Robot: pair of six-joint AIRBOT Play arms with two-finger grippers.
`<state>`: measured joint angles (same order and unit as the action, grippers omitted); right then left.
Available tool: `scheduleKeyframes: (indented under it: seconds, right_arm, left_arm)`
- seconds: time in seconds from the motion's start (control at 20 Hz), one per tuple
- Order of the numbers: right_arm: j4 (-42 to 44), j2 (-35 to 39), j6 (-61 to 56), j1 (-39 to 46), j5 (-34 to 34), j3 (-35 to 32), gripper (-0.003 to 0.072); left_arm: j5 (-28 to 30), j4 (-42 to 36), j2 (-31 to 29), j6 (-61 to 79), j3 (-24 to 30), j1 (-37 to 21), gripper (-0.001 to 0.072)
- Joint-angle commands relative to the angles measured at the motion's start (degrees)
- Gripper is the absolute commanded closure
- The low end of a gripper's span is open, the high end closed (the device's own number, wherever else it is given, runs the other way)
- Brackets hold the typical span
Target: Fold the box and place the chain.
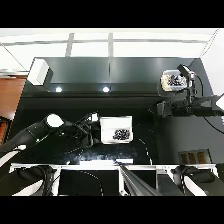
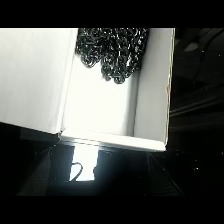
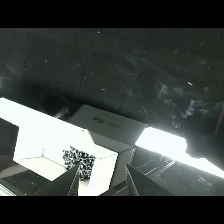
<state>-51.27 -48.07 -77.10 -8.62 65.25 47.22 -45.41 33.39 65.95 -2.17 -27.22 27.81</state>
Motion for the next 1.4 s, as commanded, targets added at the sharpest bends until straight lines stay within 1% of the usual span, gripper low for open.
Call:
scheduleKeyframes:
  seconds: [0.0, 0.2, 0.4, 0.7, 0.8, 1.0, 1.1, 1.35]
  right_arm:
    - [-0.02, 0.07, 0.02, 0.04, 0.02, 0.02, 0.0339]
    - [0.00, 0.07, 0.02, 0.04, 0.02, 0.00, 0.0338]
    - [0.00, 0.07, 0.02, 0.04, 0.02, 0.00, 0.0339]
    - [0.00, 0.07, 0.02, 0.04, 0.02, 0.00, 0.0339]
    - [0.00, 0.07, 0.02, 0.04, 0.02, 0.00, 0.0338]
    - [0.00, 0.07, 0.02, 0.04, 0.02, 0.00, 0.0339]
    - [0.00, 0.07, 0.02, 0.04, 0.04, 0.00, 0.0339]
    - [-0.02, 0.07, 0.02, 0.04, 0.02, 0.00, 0.0339]
  left_arm:
    - [-0.13, -1.07, 0.42, 0.50, 0.02, 0.09, -0.0004]
    - [0.00, -1.07, 0.42, 0.63, 0.02, 0.09, -0.0004]
    - [0.24, -1.40, 0.42, 5.62, 0.02, 0.09, -0.0003]
    - [0.42, -5.92, 0.57, 9.53, 0.02, 0.11, -0.0003]
    - [0.98, -5.84, 0.76, 9.51, 0.02, 0.92, -0.0003]
    - [4.94, -5.77, 1.53, 9.51, 0.02, 4.17, -0.0002]
    - [4.79, -4.72, 2.82, 9.44, -0.24, 5.01, -0.0002]
    - [4.76, -4.24, 2.95, 9.44, -0.37, 4.98, -0.0001]
